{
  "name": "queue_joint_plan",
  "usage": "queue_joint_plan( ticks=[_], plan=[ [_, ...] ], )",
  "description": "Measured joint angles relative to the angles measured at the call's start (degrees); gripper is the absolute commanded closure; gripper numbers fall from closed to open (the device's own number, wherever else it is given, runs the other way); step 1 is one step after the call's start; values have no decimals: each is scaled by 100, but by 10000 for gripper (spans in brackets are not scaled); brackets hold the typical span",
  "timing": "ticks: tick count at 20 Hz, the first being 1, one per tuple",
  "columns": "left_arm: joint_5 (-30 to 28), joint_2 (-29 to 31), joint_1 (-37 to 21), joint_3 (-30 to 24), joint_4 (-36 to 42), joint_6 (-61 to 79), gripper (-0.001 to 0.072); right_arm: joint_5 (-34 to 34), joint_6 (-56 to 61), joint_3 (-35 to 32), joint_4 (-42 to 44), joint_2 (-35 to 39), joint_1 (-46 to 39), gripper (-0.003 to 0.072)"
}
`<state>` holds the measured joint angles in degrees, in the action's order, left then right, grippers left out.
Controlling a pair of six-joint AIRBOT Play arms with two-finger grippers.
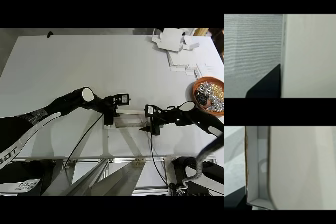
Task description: Fold the box and place the chain.
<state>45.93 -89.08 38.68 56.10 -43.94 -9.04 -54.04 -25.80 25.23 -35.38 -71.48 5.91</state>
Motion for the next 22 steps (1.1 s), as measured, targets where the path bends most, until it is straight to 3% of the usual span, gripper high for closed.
queue_joint_plan(
  ticks=[2,4,10,12,15,18,22],
  plan=[
    [-2,0,0,0,0,0,699,9,0,0,-37,-22,2,148],
    [-4,0,0,0,2,0,699,7,0,-2,-66,-33,2,45],
    [-9,-2,2,0,7,0,699,-15,11,-11,-79,-61,2,55],
    [-7,-2,2,0,7,-2,699,0,15,-13,-42,-72,2,172],
    [-7,-2,2,0,4,0,699,28,26,-13,-17,-81,2,181],
    [-7,-2,2,0,2,0,699,22,26,-13,-11,-81,2,253],
    [-4,-2,2,0,0,-2,699,11,26,-13,-9,-81,2,251]
  ],
)
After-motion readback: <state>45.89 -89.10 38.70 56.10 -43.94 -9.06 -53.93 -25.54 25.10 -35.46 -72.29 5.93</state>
